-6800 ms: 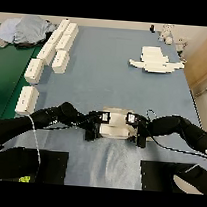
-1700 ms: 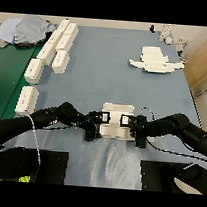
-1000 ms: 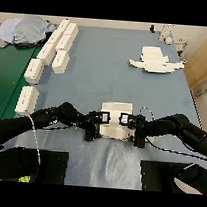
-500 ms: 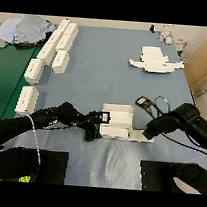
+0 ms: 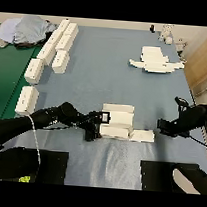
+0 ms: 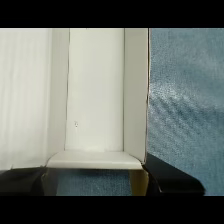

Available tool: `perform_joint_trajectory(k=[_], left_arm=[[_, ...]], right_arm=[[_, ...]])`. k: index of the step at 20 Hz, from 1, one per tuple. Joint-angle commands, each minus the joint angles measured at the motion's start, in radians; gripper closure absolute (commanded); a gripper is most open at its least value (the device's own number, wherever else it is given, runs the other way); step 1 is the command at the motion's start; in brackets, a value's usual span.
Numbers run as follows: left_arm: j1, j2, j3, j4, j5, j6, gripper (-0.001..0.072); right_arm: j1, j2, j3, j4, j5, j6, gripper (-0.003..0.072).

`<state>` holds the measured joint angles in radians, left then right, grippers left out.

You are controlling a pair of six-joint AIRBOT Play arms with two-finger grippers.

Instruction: Fold the box.

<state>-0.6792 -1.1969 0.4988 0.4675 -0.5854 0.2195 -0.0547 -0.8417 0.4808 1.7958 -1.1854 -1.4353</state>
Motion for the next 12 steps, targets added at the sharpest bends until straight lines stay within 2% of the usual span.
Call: perform_joint_trajectory(k=[1,6,12], left_arm=[[0.000,-0.001,0.001,0.000,0.000,0.000,0.0198],[0.000,-0.001,0.001,0.000,0.000,0.000,0.0198],[0.000,-0.001,0.001,0.000,0.000,0.000,0.0198]], right_arm=[[-0.144,-0.001,-0.086,0.273,0.020,-0.154,0.0687],[-0.145,-0.001,-0.182,0.501,0.038,-0.366,0.0686],[-0.143,-0.001,-0.211,0.571,0.027,-0.425,0.0687]])
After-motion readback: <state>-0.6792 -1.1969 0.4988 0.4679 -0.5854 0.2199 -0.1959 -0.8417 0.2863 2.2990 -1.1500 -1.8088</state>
